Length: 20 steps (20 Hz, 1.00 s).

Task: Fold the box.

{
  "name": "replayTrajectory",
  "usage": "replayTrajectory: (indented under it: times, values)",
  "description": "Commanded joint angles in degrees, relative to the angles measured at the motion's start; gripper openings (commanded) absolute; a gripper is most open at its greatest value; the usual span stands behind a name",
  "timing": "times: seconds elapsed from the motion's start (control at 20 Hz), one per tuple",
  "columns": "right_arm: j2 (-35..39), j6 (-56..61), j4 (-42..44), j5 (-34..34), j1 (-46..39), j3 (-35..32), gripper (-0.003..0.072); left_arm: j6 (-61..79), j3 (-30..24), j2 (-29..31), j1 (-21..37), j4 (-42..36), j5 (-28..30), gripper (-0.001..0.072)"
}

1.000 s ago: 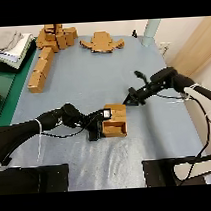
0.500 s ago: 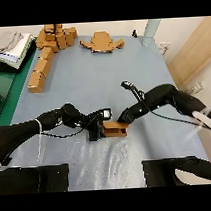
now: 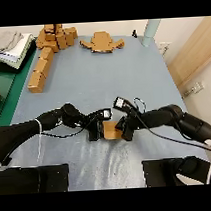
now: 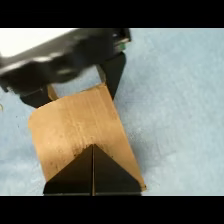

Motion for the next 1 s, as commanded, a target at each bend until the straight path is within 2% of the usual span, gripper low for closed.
replayTrajectory:
  times: [0.0,0.1,0.2,0.25,0.3,0.4,0.5,0.95]
  values:
    - [2.4,-0.2,-10.5,3.2,4.9,-2.0,0.0008,0.0,0.0,0.0,0.0,0.0,0.0,0.0599]
    - [3.4,-0.3,-12.2,3.2,5.9,-2.0,0.0066,0.0,0.0,0.0,0.0,0.0,0.0,0.0599]
    - [4.2,-0.5,-12.2,3.1,6.9,-2.0,0.0076,0.0,0.0,0.0,0.0,0.0,0.0,0.0599]
    - [4.3,-0.9,-12.0,3.1,7.0,-2.0,0.0324,0.0,0.0,0.0,0.0,0.0,0.0,0.0599]
    - [4.3,-2.0,-12.0,3.1,7.6,-2.0,0.0456,0.0,0.0,0.0,0.0,0.0,0.0,0.0599]
    - [4.2,-4.1,-12.0,3.2,8.2,-2.0,0.0457,0.0,0.0,0.0,0.0,0.0,0.0,0.0599]
    - [3.7,-6.2,-12.1,3.2,8.2,-2.0,0.0549,0.0,0.0,0.0,0.0,0.0,0.0,0.0599]
    - [2.3,-6.4,-17.4,5.2,8.1,-2.0,0.0548,0.0,0.0,0.0,0.0,0.0,0.0,0.0599]
